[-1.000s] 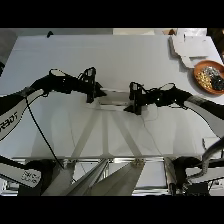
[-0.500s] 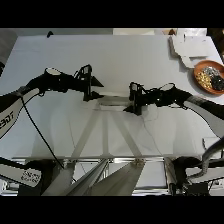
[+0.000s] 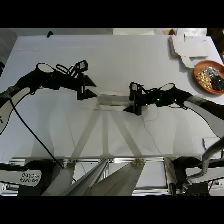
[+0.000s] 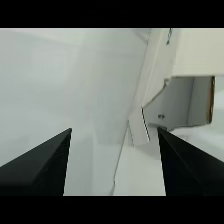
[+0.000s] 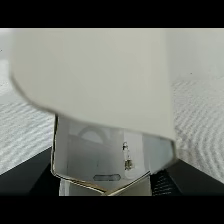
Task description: Fold the box and place the chain.
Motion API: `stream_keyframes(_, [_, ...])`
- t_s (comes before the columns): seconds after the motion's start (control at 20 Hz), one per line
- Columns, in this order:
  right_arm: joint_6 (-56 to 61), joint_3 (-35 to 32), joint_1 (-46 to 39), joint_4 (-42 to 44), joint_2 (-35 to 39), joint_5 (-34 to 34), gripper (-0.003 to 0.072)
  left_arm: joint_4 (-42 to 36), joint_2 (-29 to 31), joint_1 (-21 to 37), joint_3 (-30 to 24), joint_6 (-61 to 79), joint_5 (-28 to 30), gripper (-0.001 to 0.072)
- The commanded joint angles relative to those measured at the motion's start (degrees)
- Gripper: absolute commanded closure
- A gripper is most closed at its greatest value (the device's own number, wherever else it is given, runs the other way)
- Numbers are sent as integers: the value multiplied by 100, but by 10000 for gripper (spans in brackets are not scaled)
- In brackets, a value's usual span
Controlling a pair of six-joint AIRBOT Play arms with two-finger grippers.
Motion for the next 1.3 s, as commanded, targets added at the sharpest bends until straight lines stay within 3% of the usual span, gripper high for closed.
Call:
stream_keyframes(0.0, [2, 7, 2, 2, 0, 0, 248, 599, 195, 13, -13, -925, -33, 116])
stream_keyframes(0.1, [0, 7, 2, 2, -2, 0, 248, 527, 225, 13, -26, -1161, -181, 143])
stream_keyframes(0.15, [0, 7, 2, 2, -2, -2, 248, 474, 225, 2, -26, -1187, -225, 260])
stream_keyframes(0.2, [2, 7, 2, 2, -2, 0, 248, 463, 225, -20, -26, -1274, -348, 432])
stream_keyframes(0.3, [0, 7, 2, 2, 0, -2, 248, 455, 225, -96, -26, -1276, -708, 665])
stream_keyframes(0.35, [0, 7, 2, 2, 0, 0, 248, 448, 225, -160, -28, -1250, -859, 700])
stream_keyframes(0.5, [0, 7, 2, 2, 0, 0, 248, 122, 190, -334, -28, -1241, -890, 700])
stream_keyframes(0.65, [2, 7, 2, 2, -2, -2, 248, -1161, 118, -356, -28, -885, -730, 700])
stream_keyframes(0.75, [0, 7, 2, 2, -2, 0, 248, -1786, 120, -334, -28, -872, -258, 703])
stream_keyframes(1.0, [0, 7, 2, 2, -2, -2, 248, -1853, 0, -334, -28, -1078, 1294, 703])
stream_keyframes(1.25, [0, 7, 2, 2, 0, 0, 248, -1707, -317, -376, -74, -1414, 1355, 703])
